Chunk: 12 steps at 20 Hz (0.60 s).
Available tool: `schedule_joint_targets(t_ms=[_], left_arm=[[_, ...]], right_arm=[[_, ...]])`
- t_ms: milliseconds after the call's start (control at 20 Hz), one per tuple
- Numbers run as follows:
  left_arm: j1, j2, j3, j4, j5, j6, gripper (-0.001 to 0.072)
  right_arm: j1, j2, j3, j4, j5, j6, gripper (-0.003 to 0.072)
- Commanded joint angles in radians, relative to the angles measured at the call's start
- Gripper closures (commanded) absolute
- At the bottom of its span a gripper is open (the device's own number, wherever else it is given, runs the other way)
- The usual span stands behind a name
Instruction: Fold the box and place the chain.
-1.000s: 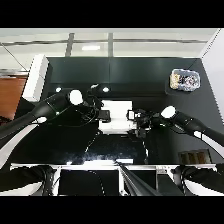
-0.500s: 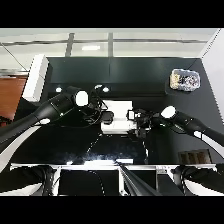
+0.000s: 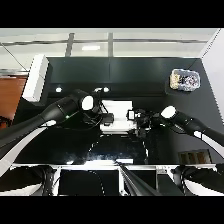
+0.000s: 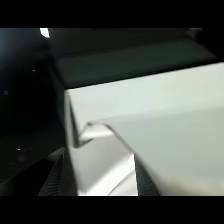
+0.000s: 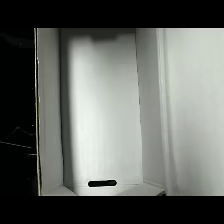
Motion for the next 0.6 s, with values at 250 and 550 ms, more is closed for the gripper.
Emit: schedule_joint_targets(t_ms=[250, 550], left_arm=[[-0.061, -0.126, 0.122, 0.194, -0.137, -0.109, 0.0229], [-0.074, -0.145, 0.151, 0.211, -0.126, -0.208, 0.0229]], right_arm=[[0.000, 0.000, 0.000, 0.000, -0.003, 0.003, 0.0526], [0.000, 0.000, 0.000, 0.000, -0.003, 0.003, 0.0526]])
